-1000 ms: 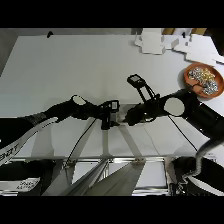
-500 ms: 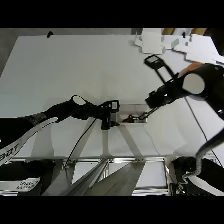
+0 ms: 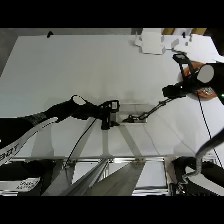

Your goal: Fold the box and place the chain.

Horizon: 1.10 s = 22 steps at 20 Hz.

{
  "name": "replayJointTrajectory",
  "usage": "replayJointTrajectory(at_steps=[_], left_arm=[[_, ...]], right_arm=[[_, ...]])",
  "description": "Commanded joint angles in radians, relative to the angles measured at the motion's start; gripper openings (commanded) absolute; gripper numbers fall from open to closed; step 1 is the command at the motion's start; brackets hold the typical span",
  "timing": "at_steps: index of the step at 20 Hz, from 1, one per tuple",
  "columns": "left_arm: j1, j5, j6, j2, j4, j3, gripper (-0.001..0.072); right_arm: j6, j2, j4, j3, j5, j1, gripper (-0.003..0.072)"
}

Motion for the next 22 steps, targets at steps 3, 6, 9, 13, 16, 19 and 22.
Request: replayJointTrajectory(at_steps=[3, 6, 9, 13, 16, 19, 22], left_arm=[[0.0, 0.0, 0.0, 0.0, 0.0, 0.0, 0.0273], [0.0, 0.0, 0.0, 0.0, 0.0, 0.0, 0.0273], [0.0, 0.0, 0.0, 0.0, 0.0, 0.0, 0.0273], [0.0, 0.0, 0.0, 0.0, 0.0, 0.0, 0.0273], [0.0, 0.0, 0.0, 0.0, 0.0, 0.0, 0.0273], [0.0, 0.0, 0.0, 0.0, 0.0, 0.0, 0.0273], [0.0, 0.0, 0.0, 0.0, 0.0, 0.0, 0.0273]], right_arm=[[-0.001, -0.133, 0.041, -0.027, -0.056, -0.018, 0.0206], [-0.001, -0.189, 0.042, -0.028, -0.068, -0.018, 0.0206], [-0.001, -0.222, 0.042, -0.028, -0.09, -0.018, 0.0206], [0.0, -0.236, 0.043, -0.029, -0.104, -0.018, 0.0206], [-0.001, -0.251, 0.068, -0.036, -0.106, -0.016, 0.0204], [-0.001, -0.26, 0.066, -0.036, -0.105, -0.015, 0.0198], [-0.001, -0.26, 0.063, -0.036, -0.103, -0.015, 0.0196]])
